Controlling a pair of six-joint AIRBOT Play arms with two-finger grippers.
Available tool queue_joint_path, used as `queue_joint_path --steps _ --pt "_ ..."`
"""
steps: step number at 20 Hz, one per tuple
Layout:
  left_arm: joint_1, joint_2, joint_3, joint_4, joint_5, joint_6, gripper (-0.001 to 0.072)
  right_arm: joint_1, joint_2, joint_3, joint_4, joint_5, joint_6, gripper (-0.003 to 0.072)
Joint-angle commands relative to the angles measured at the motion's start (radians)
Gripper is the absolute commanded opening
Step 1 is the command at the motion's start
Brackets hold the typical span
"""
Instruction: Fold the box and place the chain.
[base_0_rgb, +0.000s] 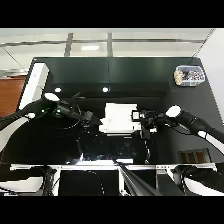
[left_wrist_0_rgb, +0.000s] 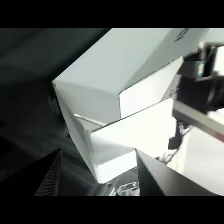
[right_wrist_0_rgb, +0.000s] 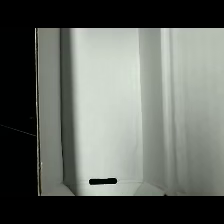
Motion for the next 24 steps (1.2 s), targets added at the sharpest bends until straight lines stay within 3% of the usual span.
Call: queue_joint_path --steps 1,8,12,24 --pt "-0.073 0.007 0.071 0.069 0.031 -0.122 0.0531 0.001 0.0 0.0 0.0 0.0 0.0 0.0415" --pt "-0.216 0.05 0.202 0.296 0.095 -0.496 0.0531 0.001 0.0 0.0 0.0 0.0 0.0 0.0415" --pt "-0.276 0.05 0.22 0.328 0.119 -0.579 0.0481 0.001 0.0 0.0 0.0 0.0 0.001 0.0415" --pt "-0.442 0.042 0.283 0.742 0.181 -0.961 0.0481 0.001 0.0 0.0 0.0 0.0 0.001 0.0415"
